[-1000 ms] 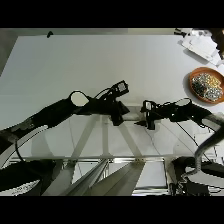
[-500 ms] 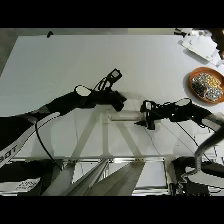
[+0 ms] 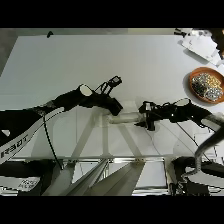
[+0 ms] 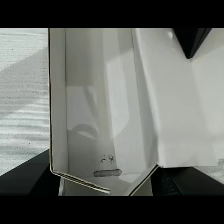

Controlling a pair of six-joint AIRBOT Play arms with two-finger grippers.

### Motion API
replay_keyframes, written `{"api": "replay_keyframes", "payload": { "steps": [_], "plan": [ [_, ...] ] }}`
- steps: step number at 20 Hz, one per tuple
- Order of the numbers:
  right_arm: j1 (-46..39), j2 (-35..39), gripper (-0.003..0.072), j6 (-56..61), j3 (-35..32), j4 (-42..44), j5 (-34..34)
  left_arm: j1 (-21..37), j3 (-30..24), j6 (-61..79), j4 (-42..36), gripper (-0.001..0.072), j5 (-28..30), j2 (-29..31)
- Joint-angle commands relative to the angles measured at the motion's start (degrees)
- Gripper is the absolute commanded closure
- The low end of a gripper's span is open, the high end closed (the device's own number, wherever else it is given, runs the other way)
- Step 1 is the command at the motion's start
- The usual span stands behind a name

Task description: Fold the box and place the chain.

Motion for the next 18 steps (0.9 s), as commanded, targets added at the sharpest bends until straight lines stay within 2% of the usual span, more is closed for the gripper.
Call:
{"api": "replay_keyframes", "payload": {
  "steps": [1, 7, 10, 14, 18],
  "plan": [
    [0.0, 0.0, 0.0388, 0.0, 0.1, 0.2, -0.3, 0.1, 1.2, -1.0, 1.7, 0.0706, -1.0, 0.1],
    [0.0, 0.0, 0.0388, 0.0, 0.1, 0.2, -0.3, 0.5, 4.0, -0.6, 3.2, 0.0695, -0.6, 5.0],
    [0.0, 0.0, 0.0388, 0.0, 0.1, 0.2, -0.3, 3.0, 4.0, -0.6, 7.3, 0.0696, -4.3, 9.6],
    [0.0, 0.0, 0.0388, 0.0, 0.1, 0.2, -0.3, 9.4, 4.0, -0.6, 14.3, 0.0707, -16.1, 16.5],
    [0.0, 0.0, 0.0388, 0.0, 0.1, 0.2, -0.3, 12.1, 3.4, -2.8, 30.0, 0.0708, -30.9, 18.3]
  ]
}}
